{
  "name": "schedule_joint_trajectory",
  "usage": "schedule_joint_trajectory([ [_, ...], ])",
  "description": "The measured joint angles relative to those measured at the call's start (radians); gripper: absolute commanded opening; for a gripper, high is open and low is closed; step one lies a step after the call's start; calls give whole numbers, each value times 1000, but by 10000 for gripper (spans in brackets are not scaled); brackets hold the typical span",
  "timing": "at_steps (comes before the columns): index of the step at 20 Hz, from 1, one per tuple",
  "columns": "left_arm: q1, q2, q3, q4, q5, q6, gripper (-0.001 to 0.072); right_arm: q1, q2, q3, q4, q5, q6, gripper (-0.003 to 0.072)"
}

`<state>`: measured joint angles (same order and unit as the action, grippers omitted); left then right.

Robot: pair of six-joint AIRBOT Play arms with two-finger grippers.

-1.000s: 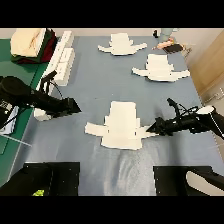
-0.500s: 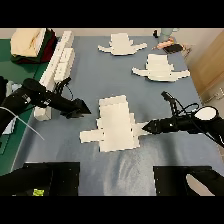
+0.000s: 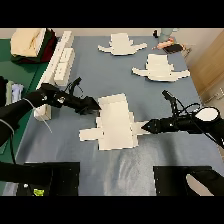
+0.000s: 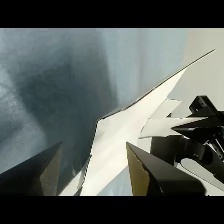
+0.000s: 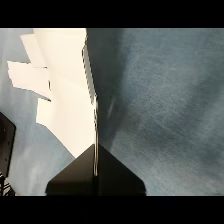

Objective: Fold the box.

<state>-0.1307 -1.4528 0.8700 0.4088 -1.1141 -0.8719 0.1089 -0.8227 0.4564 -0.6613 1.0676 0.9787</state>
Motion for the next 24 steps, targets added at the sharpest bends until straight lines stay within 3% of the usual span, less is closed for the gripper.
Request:
schedule_joint_trajectory([
  [5,-93,-119,100,-35,5,40,588,0,0,0,6,24,1,1],
  [10,-119,-159,141,-37,-50,106,575,0,0,0,7,48,2,1],
  [12,-122,-163,146,-18,-104,138,335,0,0,0,3,54,2,1],
  [16,-124,-167,150,34,-169,195,332,0,-1,0,1,58,1,1],
  [17,-124,-167,151,41,-175,204,264,0,-1,0,0,58,1,0],
  [18,-125,-167,151,46,-177,213,144,0,-1,0,0,58,1,1],
  [22,-126,-167,151,55,-183,244,149,2,-1,0,-3,58,1,1],
  [23,-126,-167,151,56,-183,248,187,2,-1,0,-3,58,1,1],
  [24,-126,-167,151,58,-183,251,399,2,-1,0,-3,58,1,1],
])
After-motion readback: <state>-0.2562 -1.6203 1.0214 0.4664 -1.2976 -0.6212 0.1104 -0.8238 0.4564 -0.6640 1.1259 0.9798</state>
